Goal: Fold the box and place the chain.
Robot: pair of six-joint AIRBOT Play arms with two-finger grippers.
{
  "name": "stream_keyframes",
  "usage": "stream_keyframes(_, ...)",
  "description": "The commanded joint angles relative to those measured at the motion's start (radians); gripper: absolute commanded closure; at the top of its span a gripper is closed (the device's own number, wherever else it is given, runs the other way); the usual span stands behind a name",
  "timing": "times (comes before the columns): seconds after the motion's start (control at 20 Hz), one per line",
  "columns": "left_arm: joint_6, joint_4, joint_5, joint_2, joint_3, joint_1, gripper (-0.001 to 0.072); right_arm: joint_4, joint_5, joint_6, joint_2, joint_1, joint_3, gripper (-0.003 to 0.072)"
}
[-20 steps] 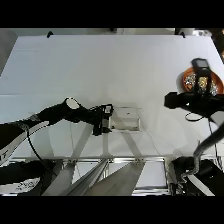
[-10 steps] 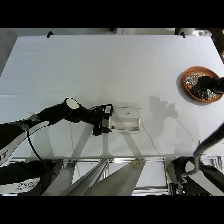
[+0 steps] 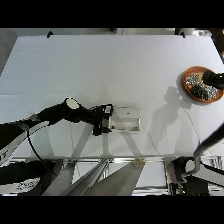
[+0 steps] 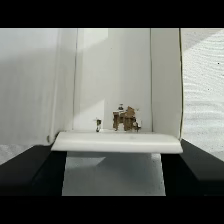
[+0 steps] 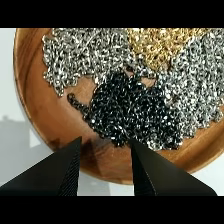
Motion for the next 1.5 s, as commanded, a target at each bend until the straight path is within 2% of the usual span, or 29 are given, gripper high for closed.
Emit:
stream_keyframes(0.0, 0.000, 0.000, 0.000, 0.001, 0.000, -0.001, 0.0319, -0.002, -0.032, 0.017, -0.014, -0.004, 0.007, 0.0346)
stream_keyframes(0.5, 0.000, -0.004, -0.034, 0.003, 0.000, 0.000, 0.0325, 0.001, -0.038, 0.034, -0.063, -0.004, 0.007, 0.0346)
stream_keyframes(0.55, 0.000, -0.004, -0.028, 0.003, 0.000, 0.000, 0.0346, 0.001, -0.038, 0.034, -0.063, -0.004, 0.007, 0.0345)
stream_keyframes(0.65, -0.009, -0.003, -0.030, 0.003, 0.000, 0.003, 0.0466, -0.001, -0.039, 0.030, -0.063, -0.004, 0.007, 0.0345)
stream_keyframes(0.85, -0.023, -0.006, -0.023, 0.003, 0.000, 0.003, 0.0457, -0.017, -0.065, 0.025, -0.067, -0.004, 0.007, 0.0346)
stream_keyframes(0.95, -0.081, -0.006, 0.014, 0.005, 0.000, 0.003, 0.0456, -0.017, -0.078, 0.037, -0.080, -0.004, 0.007, 0.0346)
stream_keyframes(1.05, -0.105, -0.006, 0.038, 0.012, 0.000, 0.003, 0.0417, -0.018, -0.071, 0.055, -0.104, -0.008, 0.008, 0.0346)
stream_keyframes(1.35, -0.105, -0.005, 0.039, 0.023, 0.000, 0.003, 0.0419, -0.041, -0.037, 0.077, -0.169, -0.062, 0.010, 0.0346)
stream_keyframes(1.45, -0.105, -0.005, 0.038, 0.023, 0.000, 0.003, 0.0419, -0.067, -0.060, 0.075, -0.173, -0.080, 0.010, 0.0345)
